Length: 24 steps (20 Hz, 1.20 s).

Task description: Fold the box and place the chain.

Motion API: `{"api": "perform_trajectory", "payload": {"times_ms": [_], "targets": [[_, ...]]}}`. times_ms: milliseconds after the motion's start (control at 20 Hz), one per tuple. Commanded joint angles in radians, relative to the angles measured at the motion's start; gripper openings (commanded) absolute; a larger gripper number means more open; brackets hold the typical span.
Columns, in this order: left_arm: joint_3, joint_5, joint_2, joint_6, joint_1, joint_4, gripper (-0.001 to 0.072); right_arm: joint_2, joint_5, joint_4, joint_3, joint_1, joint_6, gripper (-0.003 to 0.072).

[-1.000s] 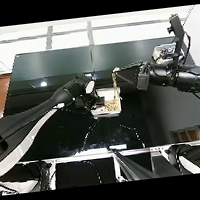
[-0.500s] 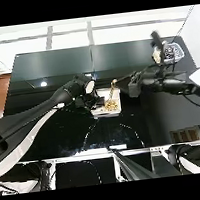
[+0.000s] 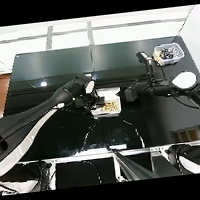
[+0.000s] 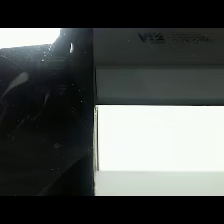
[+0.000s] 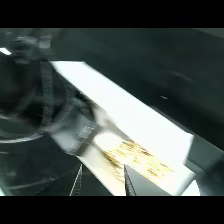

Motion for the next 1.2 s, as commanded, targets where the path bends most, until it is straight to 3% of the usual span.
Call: {"api": "perform_trajectory", "payload": {"times_ms": [0,250,300,400,450,700,850,1000,1100,1150], "targets": [[0.0,0.006,0.0,0.0,0.001,0.001,0.0028,-0.006,0.109,-0.048,-0.002,-0.122,0.005,0.0318],[0.0,0.032,0.002,-0.001,-0.005,-0.053,0.0031,-0.006,0.164,-0.069,-0.002,-0.164,0.005,0.0318],[0.0,0.03,0.008,-0.005,-0.008,-0.05,0.0068,-0.006,0.169,-0.072,-0.002,-0.164,0.004,0.0318],[0.0,0.029,0.029,-0.027,-0.012,-0.041,0.0373,-0.006,0.169,-0.073,-0.002,-0.164,0.005,0.0319],[0.0,0.029,0.044,-0.027,-0.014,-0.029,0.0408,-0.006,0.169,-0.073,-0.002,-0.164,0.005,0.0319],[-0.018,-0.001,0.203,0.156,-0.013,0.078,0.0408,-0.006,0.169,-0.076,-0.002,-0.164,0.005,0.0319],[-0.139,0.007,0.342,0.154,0.066,0.16,0.0408,-0.006,0.168,-0.076,-0.002,-0.164,0.004,0.0319],[-0.33,0.115,0.48,0.266,0.251,0.003,0.0408,-0.006,0.168,-0.092,-0.002,-0.164,0.004,0.0319],[-0.459,0.187,0.531,0.626,0.383,-0.328,0.0407,-0.006,0.163,-0.1,-0.003,-0.164,0.004,0.0319],[-0.514,0.167,0.531,0.928,0.439,-0.523,0.0407,-0.006,0.156,-0.1,-0.002,-0.164,0.004,0.0319]]}}
